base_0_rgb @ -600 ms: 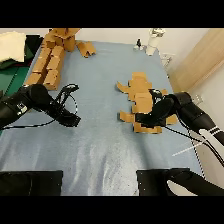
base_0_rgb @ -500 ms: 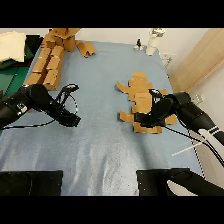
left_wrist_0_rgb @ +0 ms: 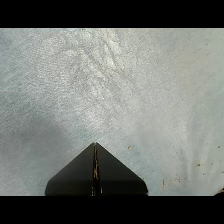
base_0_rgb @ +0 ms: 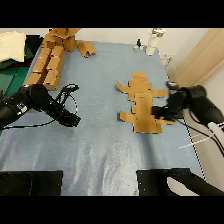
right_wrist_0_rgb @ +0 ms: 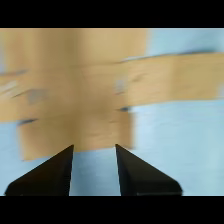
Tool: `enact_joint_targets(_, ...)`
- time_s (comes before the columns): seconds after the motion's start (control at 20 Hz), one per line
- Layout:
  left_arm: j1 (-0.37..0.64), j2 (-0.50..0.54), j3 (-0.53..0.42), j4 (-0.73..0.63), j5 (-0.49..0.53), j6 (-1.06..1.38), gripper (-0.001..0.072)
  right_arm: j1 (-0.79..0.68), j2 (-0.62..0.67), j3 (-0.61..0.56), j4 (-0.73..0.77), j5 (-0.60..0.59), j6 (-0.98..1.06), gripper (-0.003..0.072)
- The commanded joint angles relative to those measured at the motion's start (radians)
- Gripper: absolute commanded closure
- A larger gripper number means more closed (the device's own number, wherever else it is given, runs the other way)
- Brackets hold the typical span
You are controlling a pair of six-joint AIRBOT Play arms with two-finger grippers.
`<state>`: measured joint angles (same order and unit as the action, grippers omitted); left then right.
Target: Fold the box.
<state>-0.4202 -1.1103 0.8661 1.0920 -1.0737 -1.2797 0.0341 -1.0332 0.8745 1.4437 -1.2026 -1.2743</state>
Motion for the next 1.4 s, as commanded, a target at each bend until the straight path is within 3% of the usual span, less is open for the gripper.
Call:
enact_joint_targets(0.0, 0.0, 0.0, 0.0, 0.0, 0.0, 0.0, 0.0697, -0.269, -0.027, 0.019, -0.068, 0.035, -0.165, 0.0263)
enact_joint_targets(0.1, 0.0, 0.0, 0.0, 0.0, 0.009, 0.008, 0.0697, -0.408, -0.074, 0.019, -0.023, 0.11, -0.275, 0.0262)
enact_joint_targets(0.25, -0.004, 0.0, 0.0, -0.001, 0.076, 0.007, 0.0697, -0.543, -0.161, 0.037, 0.204, 0.223, -0.431, 0.0262)
enact_joint_targets(0.35, -0.004, 0.0, 0.0, -0.001, 0.101, 0.007, 0.0697, -0.584, -0.243, 0.063, 0.345, 0.21, -0.519, 0.0262)
enact_joint_targets(0.6, -0.004, 0.001, 0.0, -0.025, 0.097, 0.006, 0.0697, -0.595, -0.369, 0.081, 0.475, 0.192, -0.717, 0.0267)
enact_joint_targets(0.7, -0.004, 0.0, 0.0, -0.052, 0.1, 0.007, 0.0697, -0.595, -0.381, 0.081, 0.556, 0.161, -0.8, 0.0347)
enact_joint_targets(0.85, -0.004, 0.0, 0.0, -0.069, 0.093, 0.008, 0.0696, -0.595, -0.381, 0.082, 0.649, 0.055, -0.875, 0.0361)
enact_joint_targets(0.9, -0.004, 0.0, 0.0, -0.08, 0.086, 0.009, 0.0696, -0.595, -0.381, 0.082, 0.661, 0.029, -0.875, 0.0442)
enact_joint_targets(1.05, -0.004, 0.0, 0.0, -0.143, 0.069, 0.079, 0.0694, -0.585, -0.381, 0.081, 0.687, -0.014, -0.877, 0.0463)
enact_joint_targets(1.1, -0.003, 0.0, 0.0, -0.165, 0.061, 0.099, 0.0605, -0.572, -0.381, 0.081, 0.697, -0.019, -0.883, 0.0463)
enact_joint_targets(1.15, -0.003, 0.0, 0.0, -0.183, 0.051, 0.109, 0.0352, -0.559, -0.381, 0.081, 0.702, -0.023, -0.885, 0.0463)
enact_joint_targets(1.2, -0.003, 0.0, 0.0, -0.194, 0.048, 0.109, 0.0316, -0.545, -0.381, 0.081, 0.714, -0.035, -0.892, 0.0462)
enact_joint_targets(1.35, -0.003, 0.0, 0.0, -0.222, 0.045, 0.109, 0.0316, -0.5, -0.381, 0.081, 0.756, -0.06, -0.918, 0.0462)
